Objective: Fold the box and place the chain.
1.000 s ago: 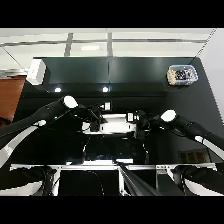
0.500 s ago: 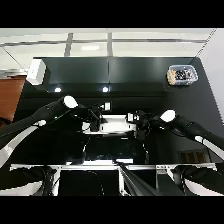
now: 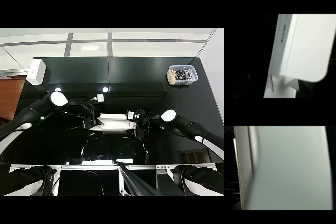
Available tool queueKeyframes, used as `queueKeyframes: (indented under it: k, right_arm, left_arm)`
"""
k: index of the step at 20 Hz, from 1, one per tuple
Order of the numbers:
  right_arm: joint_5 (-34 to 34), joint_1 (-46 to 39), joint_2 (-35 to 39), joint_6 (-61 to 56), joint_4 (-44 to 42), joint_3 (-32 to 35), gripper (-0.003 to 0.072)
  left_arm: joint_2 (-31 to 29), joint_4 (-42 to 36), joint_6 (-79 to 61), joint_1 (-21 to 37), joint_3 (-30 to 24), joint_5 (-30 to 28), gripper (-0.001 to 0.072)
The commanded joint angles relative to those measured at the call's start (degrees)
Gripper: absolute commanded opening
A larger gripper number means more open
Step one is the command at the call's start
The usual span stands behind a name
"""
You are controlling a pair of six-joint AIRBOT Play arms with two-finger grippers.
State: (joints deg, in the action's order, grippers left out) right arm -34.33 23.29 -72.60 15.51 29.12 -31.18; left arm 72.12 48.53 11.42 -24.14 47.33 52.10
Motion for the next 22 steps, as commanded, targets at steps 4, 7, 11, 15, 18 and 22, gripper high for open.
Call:
queueKeyframes:
  k: [4, 7, 11, 15, 18, 22]
  right_arm:
    - [-0.2, 0.0, 0.0, -0.1, -0.1, 0.0, 0.0481]
    - [-0.1, 0.0, 0.0, -0.1, -0.1, 0.0, 0.0481]
    - [-0.1, 0.0, 0.0, -0.1, -0.1, 0.0, 0.0482]
    - [-0.1, 0.0, 0.0, -0.1, -0.1, 0.0, 0.0481]
    - [-0.1, 0.0, 0.0, -0.1, -0.1, 0.0, 0.0481]
    - [-0.1, 0.0, 0.0, -0.1, -0.1, 0.0, 0.0481]
  left_arm:
    - [-5.8, 4.9, 19.0, 5.9, 0.0, 18.9, 0.0029]
    - [-5.8, -10.2, 18.7, 4.2, -3.1, 20.9, 0.0024]
    - [-5.8, -24.8, 18.4, -1.0, -6.9, -0.7, 0.0025]
    - [-4.6, -30.3, 17.3, -1.9, -6.4, -22.9, 0.0024]
    - [1.1, -22.9, 17.4, -1.7, -3.7, -22.5, 0.0024]
    - [10.8, -11.1, 24.6, -1.5, 4.4, -9.9, 0.0023]
